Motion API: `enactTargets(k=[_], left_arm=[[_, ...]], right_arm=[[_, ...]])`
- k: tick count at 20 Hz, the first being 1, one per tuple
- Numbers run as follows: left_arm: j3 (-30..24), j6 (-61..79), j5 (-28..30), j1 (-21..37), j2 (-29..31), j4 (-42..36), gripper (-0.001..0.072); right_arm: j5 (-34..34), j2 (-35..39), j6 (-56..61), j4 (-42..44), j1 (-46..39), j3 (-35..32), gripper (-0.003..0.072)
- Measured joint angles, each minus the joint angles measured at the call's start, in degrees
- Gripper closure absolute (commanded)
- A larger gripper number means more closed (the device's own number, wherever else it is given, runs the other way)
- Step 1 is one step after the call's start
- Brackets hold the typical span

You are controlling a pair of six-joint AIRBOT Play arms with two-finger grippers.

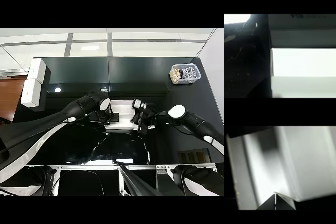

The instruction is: Fold the box and place the chain.

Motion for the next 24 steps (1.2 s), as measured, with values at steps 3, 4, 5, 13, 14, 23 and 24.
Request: enactTargets(k=[3,4,5,13,14,23,24], left_arm=[[0.00,0.07,-0.02,0.00,0.00,0.00,0.0684],[0.00,0.07,-0.04,0.00,0.00,0.00,0.0684],[0.00,0.07,-0.04,0.00,0.00,0.00,0.0684],[0.00,0.07,-0.09,0.00,0.00,0.00,0.0684],[0.00,0.07,-0.11,0.00,0.00,0.00,0.0684],[0.00,0.02,-0.11,0.00,0.00,-0.02,0.0684],[0.00,0.02,-0.11,0.00,0.00,-0.02,0.0684]], right_arm=[[4.72,4.48,19.12,-4.92,-6.27,2.25,0.0677],[6.97,5.95,25.38,-7.30,-9.75,3.02,0.0676],[8.90,6.95,30.53,-9.86,-13.49,3.45,0.0676],[20.68,0.90,53.62,-5.64,-35.80,-4.46,0.0676],[22.18,-1.14,52.78,-2.93,-34.77,-5.03,0.0676],[26.67,-8.35,47.84,6.19,-23.41,-0.46,0.0118],[28.00,-8.48,47.58,6.25,-23.15,0.66,0.0119]])
